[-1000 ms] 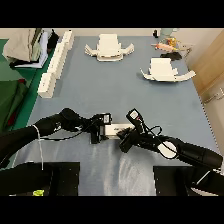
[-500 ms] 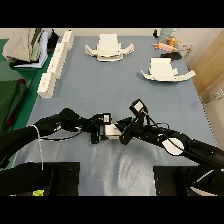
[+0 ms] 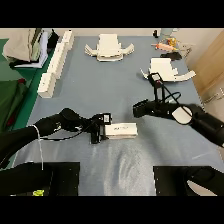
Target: Fold the box.
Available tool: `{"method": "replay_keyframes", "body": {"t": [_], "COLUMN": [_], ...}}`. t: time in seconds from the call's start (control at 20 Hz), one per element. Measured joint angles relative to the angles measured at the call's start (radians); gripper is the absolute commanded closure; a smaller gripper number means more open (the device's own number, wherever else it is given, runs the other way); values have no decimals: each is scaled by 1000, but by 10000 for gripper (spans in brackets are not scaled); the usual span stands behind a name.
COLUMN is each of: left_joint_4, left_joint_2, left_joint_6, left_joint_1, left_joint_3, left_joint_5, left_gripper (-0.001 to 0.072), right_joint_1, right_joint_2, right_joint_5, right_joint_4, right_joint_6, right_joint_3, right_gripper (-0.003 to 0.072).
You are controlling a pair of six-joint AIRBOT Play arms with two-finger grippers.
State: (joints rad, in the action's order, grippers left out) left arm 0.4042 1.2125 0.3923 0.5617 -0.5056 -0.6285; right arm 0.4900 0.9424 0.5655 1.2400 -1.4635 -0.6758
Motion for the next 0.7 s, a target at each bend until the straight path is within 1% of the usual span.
{"method": "replay_keyframes", "body": {"t": [0.1,0.2,0.25,0.35,0.45,0.6,0.7], "left_joint_4": [0,0,0,1,7,40,111], "left_joint_2": [0,0,0,-3,-21,-92,-163], "left_joint_6": [0,0,-1,-27,-96,-249,-381], "left_joint_1": [0,0,0,-3,-25,-100,-179], "left_joint_3": [0,0,0,0,1,1,1], "left_joint_5": [0,0,0,3,23,18,-5], "left_gripper": [234,234,235,235,234,235,235], "right_joint_1": [-36,-57,-62,-68,-74,-75,-76], "right_joint_2": [56,103,122,151,169,183,187], "right_joint_5": [180,308,352,401,425,446,451], "right_joint_4": [172,294,334,381,412,433,445], "right_joint_6": [-192,-331,-383,-464,-517,-556,-569], "right_joint_3": [-92,-161,-184,-212,-227,-237,-240], "right_gripper": [681,681,681,681,681,681,681]}}
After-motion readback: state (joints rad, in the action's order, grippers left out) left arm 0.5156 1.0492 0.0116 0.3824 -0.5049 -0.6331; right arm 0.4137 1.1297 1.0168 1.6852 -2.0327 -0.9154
